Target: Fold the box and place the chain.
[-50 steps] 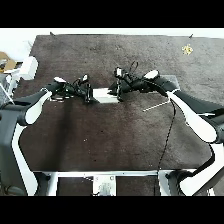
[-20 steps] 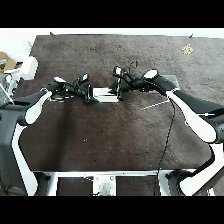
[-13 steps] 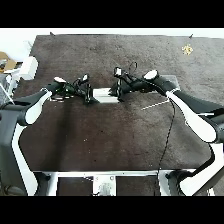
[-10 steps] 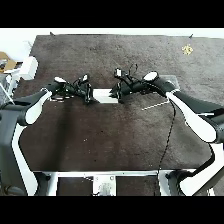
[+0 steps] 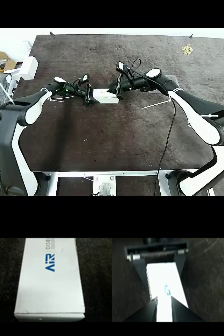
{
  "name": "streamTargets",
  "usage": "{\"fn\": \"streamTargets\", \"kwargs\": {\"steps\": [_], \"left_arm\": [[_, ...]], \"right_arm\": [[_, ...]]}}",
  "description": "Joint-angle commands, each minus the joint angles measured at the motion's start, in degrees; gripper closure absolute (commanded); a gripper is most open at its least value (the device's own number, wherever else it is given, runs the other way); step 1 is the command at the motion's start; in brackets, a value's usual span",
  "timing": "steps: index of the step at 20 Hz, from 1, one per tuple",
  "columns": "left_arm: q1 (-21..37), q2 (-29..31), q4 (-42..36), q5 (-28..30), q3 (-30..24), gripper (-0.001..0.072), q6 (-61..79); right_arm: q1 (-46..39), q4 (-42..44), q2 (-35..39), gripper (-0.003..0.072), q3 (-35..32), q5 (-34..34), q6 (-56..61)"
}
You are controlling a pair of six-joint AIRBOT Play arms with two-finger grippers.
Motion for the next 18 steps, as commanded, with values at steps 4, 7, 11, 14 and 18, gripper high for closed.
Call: {"fn": "streamTargets", "kwargs": {"steps": [4, 7, 11, 14, 18], "left_arm": [[0.00, 0.04, -0.04, 0.15, -0.02, 0.0364, 0.07], [0.00, 0.04, -0.04, 0.15, -0.02, 0.0364, 0.07], [0.00, 0.04, -0.04, 0.15, -0.02, 0.0364, 0.07], [0.00, 0.04, -0.04, 0.13, -0.02, 0.0364, 0.07], [0.00, 0.04, -0.04, 0.17, -0.02, 0.0364, 0.07]], "right_arm": [[2.75, 3.17, -2.93, 0.0681, 0.35, -1.70, 0.02], [3.28, -2.86, -4.74, 0.0681, 0.35, -2.56, 0.04], [3.13, -9.64, -6.38, 0.0681, 0.35, -2.58, 0.28], [3.06, -10.34, -6.36, 0.0680, 0.35, -2.54, 0.28], [2.47, -8.85, -5.33, 0.0681, 0.35, -2.78, 0.31]]}}
